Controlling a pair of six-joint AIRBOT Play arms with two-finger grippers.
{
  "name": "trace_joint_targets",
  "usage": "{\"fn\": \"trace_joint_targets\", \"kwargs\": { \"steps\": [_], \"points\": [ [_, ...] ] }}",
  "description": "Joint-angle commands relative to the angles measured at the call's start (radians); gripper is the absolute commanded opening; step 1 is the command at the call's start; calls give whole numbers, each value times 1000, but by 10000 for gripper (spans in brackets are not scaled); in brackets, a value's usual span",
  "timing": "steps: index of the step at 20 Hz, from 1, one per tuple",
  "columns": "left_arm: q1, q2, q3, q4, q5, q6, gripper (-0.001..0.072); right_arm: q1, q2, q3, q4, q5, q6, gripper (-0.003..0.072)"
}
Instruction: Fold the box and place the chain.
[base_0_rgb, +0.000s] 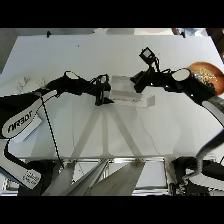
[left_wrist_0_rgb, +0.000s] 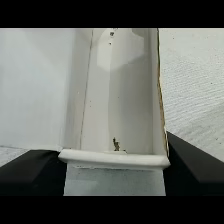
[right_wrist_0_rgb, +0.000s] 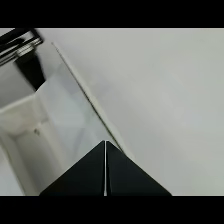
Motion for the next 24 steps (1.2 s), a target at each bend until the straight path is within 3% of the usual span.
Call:
{"fn": "trace_joint_targets", "kwargs": {
  "steps": [1, 4, 5, 6, 7, 12, 17, 24],
  "points": [
    [1, 0, 0, 0, 0, -1, 19, -43, 93, 1, -318, 159, 89, 3],
    [1, 0, 0, -1, 0, -1, 19, -113, 93, 0, -457, 261, 87, 15],
    [1, 0, 0, 0, 1, -1, 19, -125, 91, 0, -476, 266, 85, 155],
    [1, 0, 0, -1, 0, -1, 19, -135, 85, 0, -480, 266, 63, 363],
    [1, 0, 0, -1, 1, -1, 19, -136, 79, 0, -481, 272, -3, 388],
    [1, 0, 0, 0, 1, -1, 19, -135, 9, 0, -463, 314, -241, 410],
    [1, 0, 0, -1, 0, -1, 19, -135, -91, 0, -300, 312, -373, 411],
    [1, 0, 0, -1, 1, -1, 19, -71, -135, 0, -266, 298, -394, 410]
  ]
}}
